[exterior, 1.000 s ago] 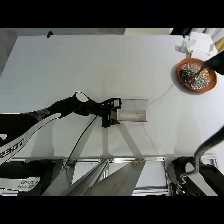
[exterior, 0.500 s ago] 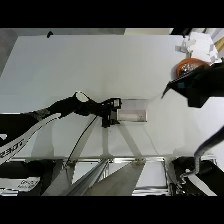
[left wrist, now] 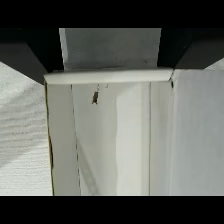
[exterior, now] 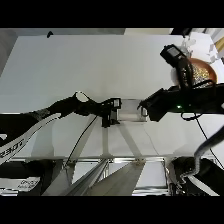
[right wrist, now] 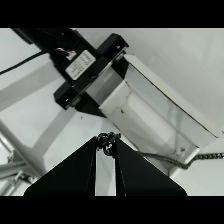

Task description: Fold the box and place the chain.

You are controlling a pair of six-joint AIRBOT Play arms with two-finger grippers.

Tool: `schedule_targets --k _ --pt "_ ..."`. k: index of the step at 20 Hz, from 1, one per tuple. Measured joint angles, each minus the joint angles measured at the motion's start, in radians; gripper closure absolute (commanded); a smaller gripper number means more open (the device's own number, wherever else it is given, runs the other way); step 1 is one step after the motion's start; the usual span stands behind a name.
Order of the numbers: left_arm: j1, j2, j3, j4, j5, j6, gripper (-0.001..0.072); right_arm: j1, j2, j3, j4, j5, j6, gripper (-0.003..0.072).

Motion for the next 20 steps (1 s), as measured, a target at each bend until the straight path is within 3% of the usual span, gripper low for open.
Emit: schedule_targets --k 6,14,15,17,18,20 --pt "0.0 0.0 0.0 0.0 0.0 0.0 0.0576 0.008 -0.102 -0.157 0.006 -0.183 -0.007 0.0671" --pt "0.0 0.0 0.0 0.0 0.0 0.0 0.0576 0.073 -0.299 -0.198 0.002 -0.288 -0.026 0.0666" --pt "0.0 0.0 0.0 0.0 0.0 0.0 0.0576 0.079 -0.307 -0.198 0.001 -0.3 -0.027 0.0628" --pt "0.0 0.0 0.0 0.0 0.0 0.0 0.0576 0.087 -0.317 -0.2 -0.001 -0.32 -0.027 0.0397" --pt "0.0 0.0 0.0 0.0 0.0 0.0 0.0576 0.089 -0.319 -0.2 -0.002 -0.325 -0.027 0.0346" --pt "0.0 0.0 0.0 0.0 0.0 0.0 0.0576 0.088 -0.315 -0.199 -0.003 -0.32 -0.026 0.0348"
